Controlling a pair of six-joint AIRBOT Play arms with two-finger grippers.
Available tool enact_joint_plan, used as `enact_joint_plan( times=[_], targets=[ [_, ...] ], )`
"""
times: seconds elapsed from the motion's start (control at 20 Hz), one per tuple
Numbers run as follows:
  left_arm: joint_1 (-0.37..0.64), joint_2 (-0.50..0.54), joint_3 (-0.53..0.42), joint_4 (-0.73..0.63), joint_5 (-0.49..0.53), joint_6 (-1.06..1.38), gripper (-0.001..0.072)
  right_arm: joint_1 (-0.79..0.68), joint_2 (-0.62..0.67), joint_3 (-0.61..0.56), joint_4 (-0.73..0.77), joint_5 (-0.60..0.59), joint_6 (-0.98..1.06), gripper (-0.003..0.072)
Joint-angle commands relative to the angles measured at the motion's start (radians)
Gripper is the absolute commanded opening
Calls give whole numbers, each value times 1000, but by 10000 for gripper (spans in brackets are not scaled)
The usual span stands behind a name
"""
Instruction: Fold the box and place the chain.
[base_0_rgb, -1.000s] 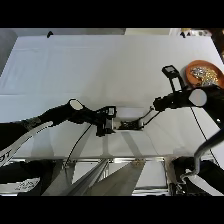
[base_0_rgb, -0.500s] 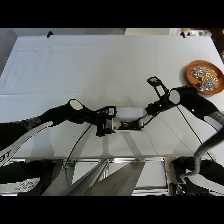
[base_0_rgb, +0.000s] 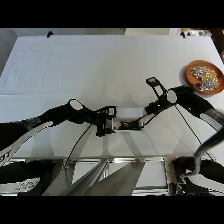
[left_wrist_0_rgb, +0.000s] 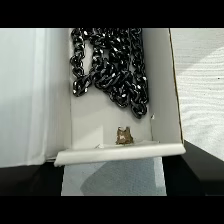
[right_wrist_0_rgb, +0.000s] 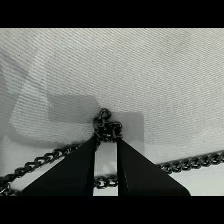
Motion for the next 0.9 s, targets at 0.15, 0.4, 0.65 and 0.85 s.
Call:
enact_joint_plan(
  times=[0.15,0.4,0.65,0.85],
  targets=[
    [1,1,0,0,0,0,172,1,107,-1,-2,56,0,16],
    [1,1,0,0,0,0,172,1,345,-1,41,174,-1,16],
    [1,1,0,0,0,0,172,1,456,-1,26,113,0,151],
    [1,1,0,0,0,0,172,1,311,-1,9,62,-1,296]
  ],
)
